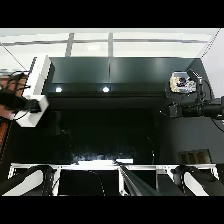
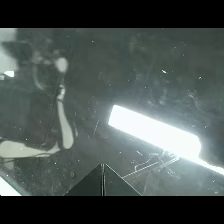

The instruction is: Fold the box and place the chain.

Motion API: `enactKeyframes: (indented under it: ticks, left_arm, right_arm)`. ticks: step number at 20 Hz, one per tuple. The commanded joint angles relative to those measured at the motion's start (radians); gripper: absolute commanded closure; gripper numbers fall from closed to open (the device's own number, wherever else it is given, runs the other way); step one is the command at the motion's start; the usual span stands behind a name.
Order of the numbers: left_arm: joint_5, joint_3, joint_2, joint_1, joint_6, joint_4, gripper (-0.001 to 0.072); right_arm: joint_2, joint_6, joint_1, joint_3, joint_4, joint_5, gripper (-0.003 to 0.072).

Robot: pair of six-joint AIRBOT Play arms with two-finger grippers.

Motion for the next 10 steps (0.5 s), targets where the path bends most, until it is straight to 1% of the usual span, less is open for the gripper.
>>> enactKeyframes:
  ticks: [1,3,5,7,10]
  left_arm:
    - [0.134,-0.072,0.018,0.175,0.055,0.020,0.0421]
    - [0.254,-0.095,0.017,0.221,0.116,0.000,0.0421]
    - [0.359,-0.095,0.006,0.247,0.228,-0.131,0.0421]
    - [0.413,-0.095,-0.020,0.238,0.374,-0.218,0.0421]
    - [0.452,-0.094,-0.095,0.230,0.405,-0.260,0.0421]
  right_arm:
    - [0.001,-0.003,0.000,0.000,0.000,-0.014,0.0667]
    - [0.001,-0.003,0.000,0.000,0.000,-0.014,0.0668]
    - [0.001,-0.003,0.000,0.000,0.000,-0.016,0.0667]
    - [0.001,-0.003,0.000,0.000,0.000,-0.029,0.0667]
    - [0.001,0.000,0.000,0.000,0.001,-0.056,0.0667]
